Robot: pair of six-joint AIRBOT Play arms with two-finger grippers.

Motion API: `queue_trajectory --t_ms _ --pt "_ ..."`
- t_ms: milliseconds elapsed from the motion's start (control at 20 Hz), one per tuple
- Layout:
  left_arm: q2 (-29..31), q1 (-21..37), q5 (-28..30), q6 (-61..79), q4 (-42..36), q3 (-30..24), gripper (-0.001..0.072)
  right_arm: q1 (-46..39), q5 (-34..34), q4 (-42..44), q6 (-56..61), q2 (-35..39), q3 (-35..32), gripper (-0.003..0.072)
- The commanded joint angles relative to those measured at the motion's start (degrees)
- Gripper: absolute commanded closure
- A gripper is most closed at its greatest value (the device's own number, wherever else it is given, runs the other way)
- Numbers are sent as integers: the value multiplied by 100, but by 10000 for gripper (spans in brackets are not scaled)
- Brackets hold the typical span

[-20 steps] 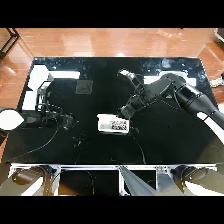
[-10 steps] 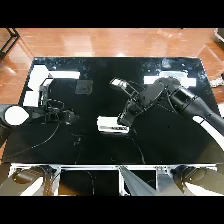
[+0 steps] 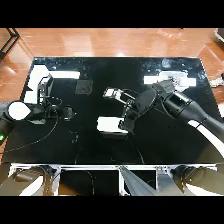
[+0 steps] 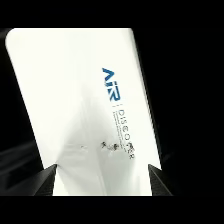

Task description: Fold the box and place the chain.

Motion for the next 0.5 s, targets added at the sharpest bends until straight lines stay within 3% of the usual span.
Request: queue_trajectory --t_ms 0,450 --pt "-55 28 46 22 7 -2 84 302 170 -507 -299 -4 4 -21" --pt "-55 61 44 20 101 -2 84 503 378 -675 -424 -4 4 -21"
